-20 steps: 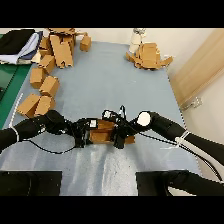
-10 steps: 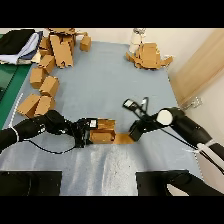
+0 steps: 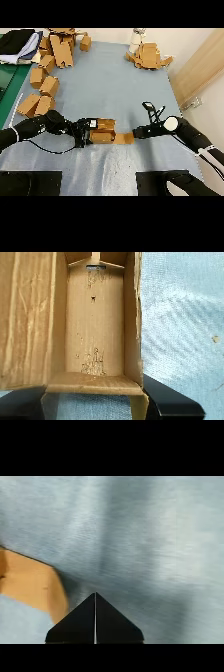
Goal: Fold the box.
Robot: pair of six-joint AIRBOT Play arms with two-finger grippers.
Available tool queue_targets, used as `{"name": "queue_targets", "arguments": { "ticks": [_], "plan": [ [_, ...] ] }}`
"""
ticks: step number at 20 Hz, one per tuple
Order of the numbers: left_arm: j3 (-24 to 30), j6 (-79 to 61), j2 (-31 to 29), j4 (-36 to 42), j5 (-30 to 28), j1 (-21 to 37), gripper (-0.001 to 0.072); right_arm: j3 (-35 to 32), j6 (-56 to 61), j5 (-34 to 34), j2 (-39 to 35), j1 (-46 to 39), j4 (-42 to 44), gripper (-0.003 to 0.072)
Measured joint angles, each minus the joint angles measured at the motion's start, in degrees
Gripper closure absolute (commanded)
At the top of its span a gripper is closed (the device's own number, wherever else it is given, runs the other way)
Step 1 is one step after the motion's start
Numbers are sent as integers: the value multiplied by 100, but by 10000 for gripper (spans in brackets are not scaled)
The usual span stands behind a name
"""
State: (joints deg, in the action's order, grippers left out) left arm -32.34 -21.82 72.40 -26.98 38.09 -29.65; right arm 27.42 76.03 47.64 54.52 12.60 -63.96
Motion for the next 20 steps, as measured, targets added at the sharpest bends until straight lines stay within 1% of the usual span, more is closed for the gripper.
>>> {"name": "queue_targets", "arguments": {
  "ticks": [4, 7, 10, 11, 12, 17, 19, 20],
  "plan": [
    [0, 0, 0, 2, 0, 0, 178, -122, -15, -450, 304, 522, 570, 680],
    [0, 2, 0, 2, 0, 0, 178, -142, -24, -638, 431, 748, 754, 680],
    [0, 2, 0, 2, 0, 0, 178, -144, -22, -704, 387, 839, 883, 679],
    [0, 2, 0, 2, 0, 0, 178, -127, -22, -680, 308, 859, 955, 626],
    [0, 2, 0, 2, 0, 0, 178, -98, -24, -682, 223, 866, 1034, 589],
    [0, 2, 0, 2, 0, 0, 178, 79, 24, -400, -214, 885, 1344, 579],
    [0, 2, 0, 2, 0, 0, 178, 116, 63, -282, -293, 890, 1410, 422],
    [0, 2, 0, 2, 0, 0, 178, 131, 66, -256, -315, 890, 1451, 417]
  ]
}}
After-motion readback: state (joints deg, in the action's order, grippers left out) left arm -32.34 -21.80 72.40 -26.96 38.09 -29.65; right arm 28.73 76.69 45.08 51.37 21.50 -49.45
